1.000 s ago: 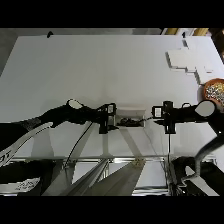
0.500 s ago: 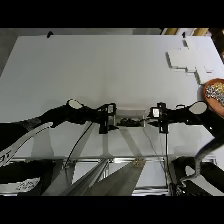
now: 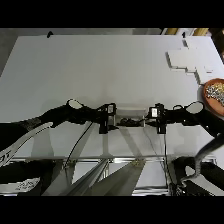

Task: Fold the box and place the chain.

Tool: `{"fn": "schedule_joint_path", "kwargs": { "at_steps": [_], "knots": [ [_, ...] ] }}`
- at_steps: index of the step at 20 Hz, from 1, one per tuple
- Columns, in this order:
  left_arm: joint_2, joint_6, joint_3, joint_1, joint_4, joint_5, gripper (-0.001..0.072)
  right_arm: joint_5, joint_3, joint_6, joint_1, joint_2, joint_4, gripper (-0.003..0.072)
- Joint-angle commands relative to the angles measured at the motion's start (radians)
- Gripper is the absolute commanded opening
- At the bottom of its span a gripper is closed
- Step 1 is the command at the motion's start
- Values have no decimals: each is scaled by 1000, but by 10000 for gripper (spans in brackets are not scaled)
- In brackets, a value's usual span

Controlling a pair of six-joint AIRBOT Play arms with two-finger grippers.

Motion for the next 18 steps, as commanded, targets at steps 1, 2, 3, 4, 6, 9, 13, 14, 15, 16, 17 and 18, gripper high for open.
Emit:
{"fn": "schedule_joint_path", "kwargs": {
  "at_steps": [1, 2, 3, 4, 6, 9, 13, 14, 15, 16, 17, 18],
  "knots": [
    [0, 0, 1, 0, 0, 0, 109, -24, -9, 0, 27, -2, 2, 241],
    [0, 0, 1, 0, 0, 0, 109, -19, -9, 3, 27, -2, 2, 230],
    [0, 0, 1, 1, 0, 0, 109, -19, -9, 15, 27, -2, -2, 223],
    [0, 0, 1, 0, 0, 0, 109, -20, -9, 42, 26, -2, -10, 201],
    [0, 0, 1, 1, 0, 0, 109, -14, -9, 142, 26, -2, -56, 19],
    [0, 0, 1, 0, 0, 0, 109, 29, -9, 340, 26, -2, -188, 21],
    [0, 0, 1, 0, 0, 0, 109, 37, -9, 531, 27, 64, -291, 21],
    [0, 0, 1, 0, 0, 0, 109, 30, -9, 548, 27, 101, -281, 20],
    [0, 0, 1, 0, 0, 0, 109, 26, -9, 556, 27, 146, -261, 20],
    [0, 0, 1, 0, 1, 0, 109, 26, -9, 556, 27, 192, -226, 20],
    [0, 0, 1, 0, 0, 0, 109, 31, -9, 557, 27, 233, -172, 20],
    [0, 0, 1, 0, 0, 0, 109, 37, -9, 594, 26, 269, -92, 21]
  ]
}}
